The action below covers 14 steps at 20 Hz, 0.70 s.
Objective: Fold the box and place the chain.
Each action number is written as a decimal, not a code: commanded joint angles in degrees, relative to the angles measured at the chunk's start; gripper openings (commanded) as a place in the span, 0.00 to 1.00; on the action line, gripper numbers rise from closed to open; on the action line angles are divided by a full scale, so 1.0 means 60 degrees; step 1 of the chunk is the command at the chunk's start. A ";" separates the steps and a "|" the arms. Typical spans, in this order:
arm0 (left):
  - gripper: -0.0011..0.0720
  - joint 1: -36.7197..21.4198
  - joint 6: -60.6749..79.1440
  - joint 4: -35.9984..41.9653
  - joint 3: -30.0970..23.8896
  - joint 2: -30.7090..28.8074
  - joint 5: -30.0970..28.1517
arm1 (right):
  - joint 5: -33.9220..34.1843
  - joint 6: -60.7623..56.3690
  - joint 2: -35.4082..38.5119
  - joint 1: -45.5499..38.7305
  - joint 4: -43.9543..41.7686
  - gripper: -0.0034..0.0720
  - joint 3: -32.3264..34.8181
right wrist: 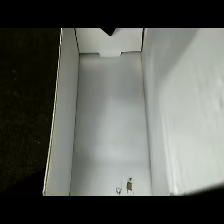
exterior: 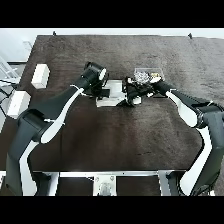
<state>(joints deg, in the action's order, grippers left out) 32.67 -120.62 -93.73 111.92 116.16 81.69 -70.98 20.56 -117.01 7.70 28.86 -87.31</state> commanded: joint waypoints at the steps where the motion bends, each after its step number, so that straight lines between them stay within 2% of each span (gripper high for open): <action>1: 0.05 0.0018 0.0091 -0.0084 0.0084 0.0055 0.0062 | -0.0004 0.0011 0.0000 0.0000 0.0022 0.82 0.0004; 8: 0.06 0.0018 0.0117 -0.0084 0.0091 0.0055 0.0051 | -0.0007 0.0011 0.0000 0.0000 0.0022 0.82 0.0004; 9: 0.44 0.0018 0.0124 -0.0080 0.0091 0.0055 0.0062 | -0.0007 0.0011 0.0000 0.0000 0.0022 0.82 0.0004; 10: 0.73 0.0015 0.0226 -0.0080 0.0091 0.0051 0.0080 | -0.0004 0.0011 0.0000 0.0000 0.0022 0.82 0.0004; 14: 0.74 0.0015 0.0688 -0.0029 0.0142 -0.0066 0.0539 | -0.0004 0.0011 0.0000 0.0000 0.0022 0.82 0.0004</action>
<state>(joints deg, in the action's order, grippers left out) 32.80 -118.45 -94.35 112.62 116.31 83.24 -71.02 20.67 -117.05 7.64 29.04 -87.31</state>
